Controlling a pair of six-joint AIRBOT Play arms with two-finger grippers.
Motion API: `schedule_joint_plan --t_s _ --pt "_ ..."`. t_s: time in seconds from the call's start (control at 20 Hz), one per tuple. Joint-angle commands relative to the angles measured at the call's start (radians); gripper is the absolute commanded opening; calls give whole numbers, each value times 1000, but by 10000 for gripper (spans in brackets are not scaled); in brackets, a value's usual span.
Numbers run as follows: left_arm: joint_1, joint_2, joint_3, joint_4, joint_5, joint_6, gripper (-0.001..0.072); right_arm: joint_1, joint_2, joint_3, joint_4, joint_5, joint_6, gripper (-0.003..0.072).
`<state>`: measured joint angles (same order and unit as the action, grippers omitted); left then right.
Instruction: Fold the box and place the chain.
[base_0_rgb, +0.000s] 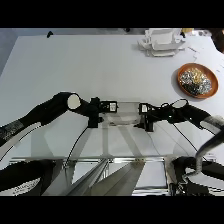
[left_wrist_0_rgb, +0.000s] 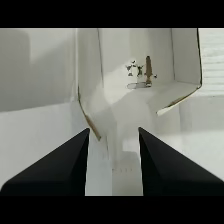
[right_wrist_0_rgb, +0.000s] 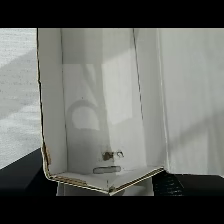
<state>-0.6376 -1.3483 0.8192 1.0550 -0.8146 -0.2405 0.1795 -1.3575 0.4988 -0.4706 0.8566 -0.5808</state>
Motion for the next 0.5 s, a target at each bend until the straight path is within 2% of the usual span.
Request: schedule_joint_plan --t_s 0.0,0.2,0.3,0.45 --pt "-16 -21 0 -24 -2 42 346 0 1 0 1 0 0 406" --pt "-58 -34 0 -32 -3 42 329 0 1 0 0 0 0 406" --pt "-63 -34 0 -38 -5 40 266 0 1 0 0 0 0 406" --pt "-63 -34 0 -39 21 30 266 0 1 0 0 0 0 406"
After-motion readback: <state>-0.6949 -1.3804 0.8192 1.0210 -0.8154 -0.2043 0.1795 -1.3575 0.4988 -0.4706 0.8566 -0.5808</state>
